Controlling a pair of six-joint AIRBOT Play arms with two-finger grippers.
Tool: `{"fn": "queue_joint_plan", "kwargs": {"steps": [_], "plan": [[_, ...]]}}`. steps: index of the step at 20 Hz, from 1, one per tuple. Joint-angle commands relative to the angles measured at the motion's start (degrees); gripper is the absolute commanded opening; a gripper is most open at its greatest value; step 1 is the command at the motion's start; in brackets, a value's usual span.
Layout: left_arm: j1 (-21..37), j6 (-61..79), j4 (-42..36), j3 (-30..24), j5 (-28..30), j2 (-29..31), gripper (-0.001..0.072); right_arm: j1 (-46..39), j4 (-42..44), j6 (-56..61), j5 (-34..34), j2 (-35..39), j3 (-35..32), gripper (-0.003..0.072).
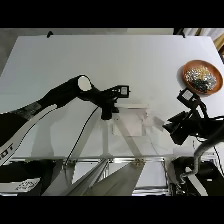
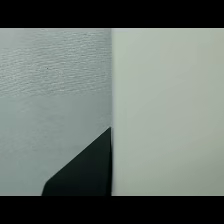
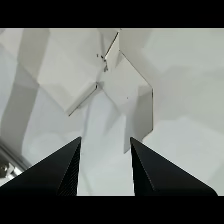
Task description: Fold the box and place the chain.
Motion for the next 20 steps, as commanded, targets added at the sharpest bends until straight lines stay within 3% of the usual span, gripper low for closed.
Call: {"fn": "queue_joint_plan", "kwargs": {"steps": [1, 20], "plan": [[-0.2, 0.7, 2.03, 0.07, 1.16, -2.14, 0.0004, -0.02, -1.01, 0.57, -0.63, 1.81, -0.11, 0.0345], [-0.04, -2.73, 1.66, -0.07, 3.8, -3.58, 0.0004, -0.02, -1.05, 0.52, -2.84, 1.79, -1.6, 0.0342]]}}
